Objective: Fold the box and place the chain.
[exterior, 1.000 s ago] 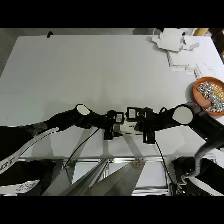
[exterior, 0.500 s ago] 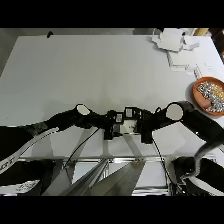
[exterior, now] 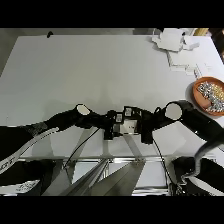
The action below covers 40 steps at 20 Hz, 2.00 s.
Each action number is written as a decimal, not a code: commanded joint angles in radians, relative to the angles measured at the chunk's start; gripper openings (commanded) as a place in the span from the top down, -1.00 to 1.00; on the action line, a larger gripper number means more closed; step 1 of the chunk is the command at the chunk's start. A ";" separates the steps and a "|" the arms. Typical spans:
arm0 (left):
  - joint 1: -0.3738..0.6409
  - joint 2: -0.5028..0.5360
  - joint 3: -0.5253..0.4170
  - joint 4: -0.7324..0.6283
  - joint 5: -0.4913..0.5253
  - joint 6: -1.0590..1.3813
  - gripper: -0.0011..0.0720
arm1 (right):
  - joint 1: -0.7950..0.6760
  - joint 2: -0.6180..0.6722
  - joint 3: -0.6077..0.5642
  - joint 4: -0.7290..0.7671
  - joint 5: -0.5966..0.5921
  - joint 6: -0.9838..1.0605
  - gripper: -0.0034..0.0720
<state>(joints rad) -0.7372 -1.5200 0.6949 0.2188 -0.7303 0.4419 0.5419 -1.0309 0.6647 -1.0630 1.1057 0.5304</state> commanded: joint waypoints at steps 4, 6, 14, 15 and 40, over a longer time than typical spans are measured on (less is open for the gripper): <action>0.000 0.001 0.000 0.002 0.000 0.003 0.37 | 0.000 0.183 0.074 -0.309 0.069 0.322 0.85; 0.000 0.001 0.000 0.002 0.000 0.003 0.37 | -0.055 0.197 0.074 -0.461 0.054 0.413 0.85; 0.000 0.001 0.000 0.002 0.000 0.003 0.37 | -0.624 0.093 0.073 -0.376 -0.077 0.547 0.85; 0.000 0.001 0.000 0.002 0.000 0.003 0.37 | -0.652 0.085 0.073 -0.350 -0.085 0.547 0.85; 0.640 0.507 0.000 1.020 -0.064 -1.337 0.40 | -0.671 0.069 0.073 -0.241 -0.032 0.546 0.85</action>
<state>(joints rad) -0.2665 -1.0252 0.6941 1.1122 -0.7692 -0.6662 -0.1284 -0.9607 0.7376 -1.3056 1.0687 1.0763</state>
